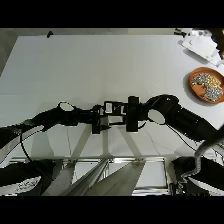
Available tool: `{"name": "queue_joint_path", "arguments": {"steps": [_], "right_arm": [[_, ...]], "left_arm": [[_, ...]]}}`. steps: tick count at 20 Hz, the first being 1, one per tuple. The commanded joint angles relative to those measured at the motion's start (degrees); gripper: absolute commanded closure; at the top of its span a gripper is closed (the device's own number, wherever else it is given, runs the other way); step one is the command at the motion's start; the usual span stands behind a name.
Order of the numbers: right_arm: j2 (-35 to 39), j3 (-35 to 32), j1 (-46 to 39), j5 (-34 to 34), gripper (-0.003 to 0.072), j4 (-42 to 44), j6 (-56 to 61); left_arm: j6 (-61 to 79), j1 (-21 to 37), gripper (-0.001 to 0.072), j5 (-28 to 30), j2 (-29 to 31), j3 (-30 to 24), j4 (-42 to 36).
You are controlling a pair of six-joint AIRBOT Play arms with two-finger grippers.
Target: Fold the box and place the chain.
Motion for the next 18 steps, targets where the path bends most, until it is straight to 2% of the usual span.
{"name": "queue_joint_path", "arguments": {"steps": [1,9,10,11,18], "right_arm": [[0.0,-1.8,0.4,0.2,0.0466,-0.5,1.2],[-0.1,-2.9,2.9,-1.8,0.0467,-0.3,3.2],[-0.1,-3.6,3.3,-2.4,0.0477,-0.3,3.2],[-0.1,-4.2,3.5,-2.5,0.0536,-0.3,3.3],[-0.1,-4.7,3.5,-2.0,0.0508,-0.3,6.0]], "left_arm": [[0.0,0.0,0.0253,-0.2,0.0,0.0,0.1],[0.0,0.0,0.0253,-0.2,0.0,0.0,0.1],[0.0,0.0,0.0253,-0.1,0.0,0.0,0.1],[0.0,0.0,0.0253,-0.2,0.0,0.0,0.1],[0.0,0.0,0.0253,-0.1,0.0,0.0,0.1]]}}
